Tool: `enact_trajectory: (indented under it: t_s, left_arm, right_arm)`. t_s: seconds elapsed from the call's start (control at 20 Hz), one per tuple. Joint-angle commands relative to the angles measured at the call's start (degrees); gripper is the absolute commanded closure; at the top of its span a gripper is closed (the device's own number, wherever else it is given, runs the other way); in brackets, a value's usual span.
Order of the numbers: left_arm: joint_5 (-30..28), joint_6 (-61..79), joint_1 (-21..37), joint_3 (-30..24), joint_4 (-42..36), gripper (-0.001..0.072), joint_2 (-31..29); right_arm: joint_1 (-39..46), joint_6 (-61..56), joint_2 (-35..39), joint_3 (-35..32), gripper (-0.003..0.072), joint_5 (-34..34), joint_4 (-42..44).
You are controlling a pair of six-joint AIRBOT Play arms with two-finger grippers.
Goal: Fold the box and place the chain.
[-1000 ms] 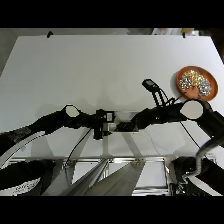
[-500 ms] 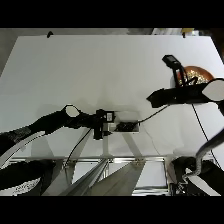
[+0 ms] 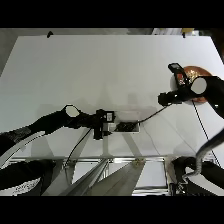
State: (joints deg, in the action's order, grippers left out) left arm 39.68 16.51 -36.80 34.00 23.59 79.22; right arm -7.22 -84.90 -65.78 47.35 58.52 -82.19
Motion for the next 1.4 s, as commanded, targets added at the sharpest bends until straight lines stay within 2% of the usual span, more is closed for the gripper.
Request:
enact_trajectory:
  t_s: [0.0,0.35,0.6,0.75,0.8,0.85,0.9,1.05,1.2,1.35]
  left_arm:
    - [0.0,0.0,0.0,0.0,0.0,0.0505,-0.02]
    - [0.0,0.0,0.0,0.0,0.0,0.0505,-0.02]
    - [0.0,0.0,0.0,0.0,0.0,0.0505,-0.02]
    - [0.0,0.0,0.0,0.0,0.0,0.0505,-0.02]
    - [0.0,0.0,0.0,0.0,0.0,0.0505,-0.02]
    - [0.0,0.0,0.0,0.0,0.0,0.0505,-0.02]
    - [0.0,0.0,0.0,0.0,0.0,0.0505,-0.02]
    - [0.0,0.0,0.0,0.0,0.0,0.0505,-0.02]
    - [0.0,0.0,0.0,0.0,0.0,0.0505,-0.02]
    - [0.0,0.0,0.0,0.0,0.0,0.0505,-0.02]
  right_arm:
    - [0.13,-3.43,-3.21,-1.7,0.0284,-0.35,-2.32]
    - [-0.13,-3.39,-6.71,-3.45,0.0291,-2.58,-3.32]
    - [-4.04,-3.39,-10.45,-3.45,0.0303,-3.54,-3.39]
    - [-4.5,-3.37,-10.88,-3.43,0.0499,-2.62,-3.45]
    - [-4.5,-3.21,-10.88,-3.43,0.0618,-1.62,-3.56]
    - [-4.5,-3.08,-10.75,-3.43,0.067,-0.46,-3.56]
    - [-4.5,-3.08,-10.36,-3.43,0.067,0.57,-3.56]
    - [-4.5,-2.86,-6.36,-3.43,0.067,2.43,-3.58]
    - [-6.12,-2.89,1.66,-3.43,0.067,5.79,-3.15]
    - [-10.29,-2.8,10.56,-3.43,0.067,8.81,3.48]
